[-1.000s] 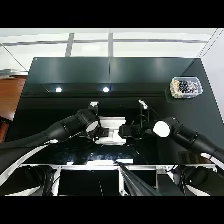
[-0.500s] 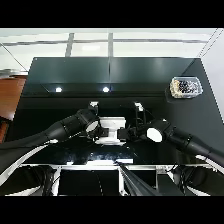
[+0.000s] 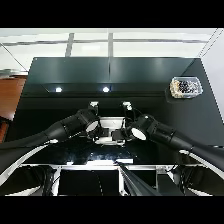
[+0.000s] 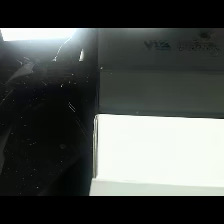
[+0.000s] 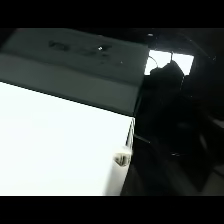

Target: Fold the box and place the chain.

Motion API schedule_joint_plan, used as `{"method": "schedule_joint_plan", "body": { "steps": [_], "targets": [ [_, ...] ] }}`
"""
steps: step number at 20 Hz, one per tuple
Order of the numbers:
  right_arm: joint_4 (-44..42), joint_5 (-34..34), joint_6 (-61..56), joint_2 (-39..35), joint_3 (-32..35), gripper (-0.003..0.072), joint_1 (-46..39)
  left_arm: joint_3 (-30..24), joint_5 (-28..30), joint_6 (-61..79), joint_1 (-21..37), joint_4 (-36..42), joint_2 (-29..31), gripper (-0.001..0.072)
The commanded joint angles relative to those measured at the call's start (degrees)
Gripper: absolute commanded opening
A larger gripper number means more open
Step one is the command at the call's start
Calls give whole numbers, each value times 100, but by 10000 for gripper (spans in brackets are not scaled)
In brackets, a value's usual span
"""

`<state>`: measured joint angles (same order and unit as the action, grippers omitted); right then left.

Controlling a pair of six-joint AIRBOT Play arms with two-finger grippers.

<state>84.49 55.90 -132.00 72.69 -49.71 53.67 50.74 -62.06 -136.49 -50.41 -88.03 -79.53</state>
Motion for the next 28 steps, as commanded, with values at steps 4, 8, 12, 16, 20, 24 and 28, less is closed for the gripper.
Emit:
{"method": "schedule_joint_plan", "body": {
  "steps": [4, 8, 12, 16, 20, 24, 28],
  "targets": [
    [258, 284, -328, 308, -173, 297, 133, -2, -13, -2, -4, 2, -2, 31],
    [271, 229, -367, 439, -173, 296, 131, -2, -15, -2, -4, 2, -2, 31],
    [291, 20, -369, 459, -184, 196, 122, -2, -15, -2, -4, 4, -2, 31],
    [297, 59, -385, 564, -232, 196, 31, -2, -15, -2, -4, 2, -2, 31],
    [299, 33, -387, 702, -289, 196, 31, -2, -15, -2, -4, 2, -2, 31],
    [256, 44, -387, 831, -313, 196, 33, -2, -24, 0, -4, 4, 0, 31],
    [260, 55, -417, 844, -313, 196, 31, -2, -17, -2, -4, 4, -2, 31]
  ]
}}
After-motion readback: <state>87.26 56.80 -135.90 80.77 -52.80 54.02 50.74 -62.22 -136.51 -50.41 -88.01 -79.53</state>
